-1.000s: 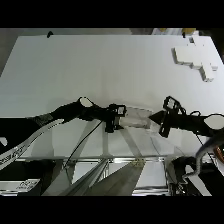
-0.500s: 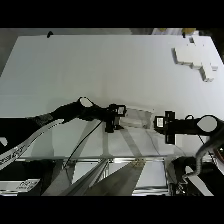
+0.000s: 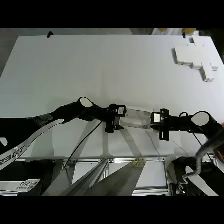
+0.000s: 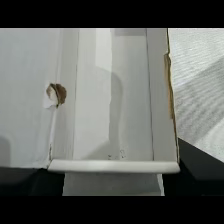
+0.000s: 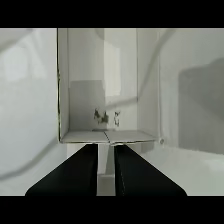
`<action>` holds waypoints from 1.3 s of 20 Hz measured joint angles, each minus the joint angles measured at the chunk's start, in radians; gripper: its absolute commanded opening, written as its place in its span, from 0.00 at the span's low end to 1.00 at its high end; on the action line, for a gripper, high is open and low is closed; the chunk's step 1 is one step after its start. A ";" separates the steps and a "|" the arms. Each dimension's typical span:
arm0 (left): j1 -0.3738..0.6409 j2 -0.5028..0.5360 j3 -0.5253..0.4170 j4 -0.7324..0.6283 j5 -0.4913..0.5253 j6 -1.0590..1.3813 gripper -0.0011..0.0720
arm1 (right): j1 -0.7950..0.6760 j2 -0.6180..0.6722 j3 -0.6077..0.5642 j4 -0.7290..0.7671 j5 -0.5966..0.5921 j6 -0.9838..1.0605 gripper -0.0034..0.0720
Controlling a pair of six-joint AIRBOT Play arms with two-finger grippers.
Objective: Fold the box and place the chain.
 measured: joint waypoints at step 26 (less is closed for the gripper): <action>0.000 0.000 0.000 -0.001 0.000 -0.001 0.55 | 0.000 0.296 -0.009 -0.082 0.093 0.590 0.06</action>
